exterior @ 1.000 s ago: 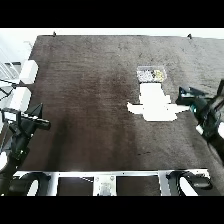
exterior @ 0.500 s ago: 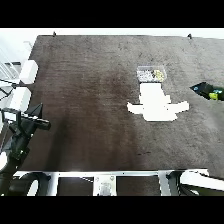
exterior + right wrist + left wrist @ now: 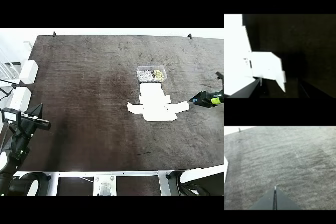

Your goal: Fold the box and place the chain.

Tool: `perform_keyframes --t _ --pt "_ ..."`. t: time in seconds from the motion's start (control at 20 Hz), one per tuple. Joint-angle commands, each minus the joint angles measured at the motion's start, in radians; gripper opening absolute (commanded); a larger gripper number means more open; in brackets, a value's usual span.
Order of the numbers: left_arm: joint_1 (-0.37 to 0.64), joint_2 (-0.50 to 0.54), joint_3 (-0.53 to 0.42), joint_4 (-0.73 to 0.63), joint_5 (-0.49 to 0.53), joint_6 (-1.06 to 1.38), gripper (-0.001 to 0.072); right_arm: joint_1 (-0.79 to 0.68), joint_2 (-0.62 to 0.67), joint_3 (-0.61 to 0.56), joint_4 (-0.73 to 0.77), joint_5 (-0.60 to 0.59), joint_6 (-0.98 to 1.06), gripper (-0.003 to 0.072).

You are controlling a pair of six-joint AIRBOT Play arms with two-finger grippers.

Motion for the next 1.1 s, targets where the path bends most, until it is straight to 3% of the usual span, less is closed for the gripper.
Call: perform_keyframes --t 0.0,0.2,0.3,0.45,0.55,0.6,0.8,1.05 --pt "0.0 0.0 0.0 0.0 0.001 0.0 0.0023 0.038 -0.091 0.025 0.004 0.086 -0.025 0.0523" --pt "0.0 0.0 0.0 0.0 0.001 0.0 0.0023 0.083 -0.153 0.024 0.022 0.148 -0.048 0.0519" --pt "0.0 0.0 0.0 0.0 0.001 0.0 0.0023 0.088 -0.175 0.023 0.059 0.148 -0.071 0.0477" --pt "0.0 0.0 0.0 0.0 0.0 0.0 0.0023 0.087 -0.186 0.009 0.092 0.144 -0.098 0.0286" --pt "0.0 0.0 0.0 0.0 0.001 0.0 0.0023 0.086 -0.186 -0.006 0.152 0.143 -0.159 0.0066" --pt "0.0 0.0 0.0 0.0 0.0 0.0 0.0023 0.085 -0.186 -0.014 0.177 0.149 -0.171 0.001" --pt "0.0 0.0 0.0 0.0 0.0 0.0 0.0023 0.096 -0.151 -0.151 0.287 0.15 -0.193 0.0007" --pt "0.0 0.0 0.0 0.0 0.0 0.0 0.0023 0.257 -0.02 -0.415 0.562 0.017 -0.294 0.0007"
